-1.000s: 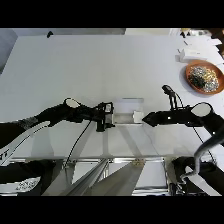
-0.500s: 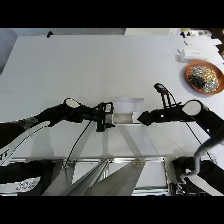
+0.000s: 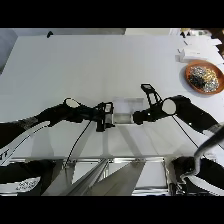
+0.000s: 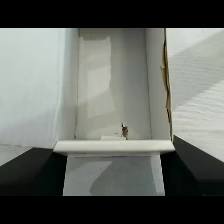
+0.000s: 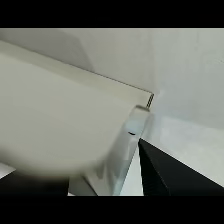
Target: Fold the box and place the chain.
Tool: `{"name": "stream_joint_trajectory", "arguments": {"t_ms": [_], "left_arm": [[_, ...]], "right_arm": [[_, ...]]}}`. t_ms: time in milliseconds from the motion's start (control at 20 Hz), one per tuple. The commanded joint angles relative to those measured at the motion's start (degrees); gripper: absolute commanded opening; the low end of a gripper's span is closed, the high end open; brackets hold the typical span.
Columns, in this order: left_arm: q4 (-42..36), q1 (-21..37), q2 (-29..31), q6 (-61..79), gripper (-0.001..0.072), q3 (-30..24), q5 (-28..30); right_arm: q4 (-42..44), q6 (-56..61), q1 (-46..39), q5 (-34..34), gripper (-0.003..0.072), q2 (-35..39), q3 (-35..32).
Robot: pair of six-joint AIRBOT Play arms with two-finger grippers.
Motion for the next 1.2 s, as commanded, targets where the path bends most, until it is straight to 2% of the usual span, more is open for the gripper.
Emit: {"name": "stream_joint_trajectory", "arguments": {"t_ms": [0,200,400,500,700,850,950,1000,1150], "left_arm": [[0.0,0.0,0.0,0.0,0.0254,0.0,0.0],[0.0,0.0,0.0,0.0,0.0254,0.0,0.0],[0.0,0.0,0.0,0.0,0.0254,0.0,0.0],[0.0,0.0,0.0,0.0,0.0254,0.0,0.0],[0.0,0.0,0.0,0.0,0.0254,0.0,0.0],[0.0,0.0,0.0,0.0,0.0254,0.0,0.0],[0.0,0.0,0.0,0.0,0.0254,0.0,0.0],[0.0,0.0,0.0,0.0,0.0254,0.0,0.0],[0.0,0.0,0.0,0.0,0.0254,0.0,0.0]], "right_arm": [[-9.9,12.7,2.4,0.6,0.0445,-2.1,1.1],[-15.2,19.3,2.5,3.2,0.0444,-4.6,4.9],[-15.6,20.7,4.0,5.1,0.0443,-7.9,7.9],[-15.6,20.9,5.1,4.8,0.0399,-8.8,7.9],[-15.6,22.2,7.4,4.8,0.0377,-10.8,7.9],[-15.6,22.2,8.0,4.9,0.0221,-11.3,7.9],[-15.7,22.2,8.0,5.2,0.0055,-11.3,7.9],[-15.8,22.2,8.0,5.3,0.0022,-11.3,7.9],[-15.8,22.2,8.0,5.7,0.0021,-11.3,7.9]]}}
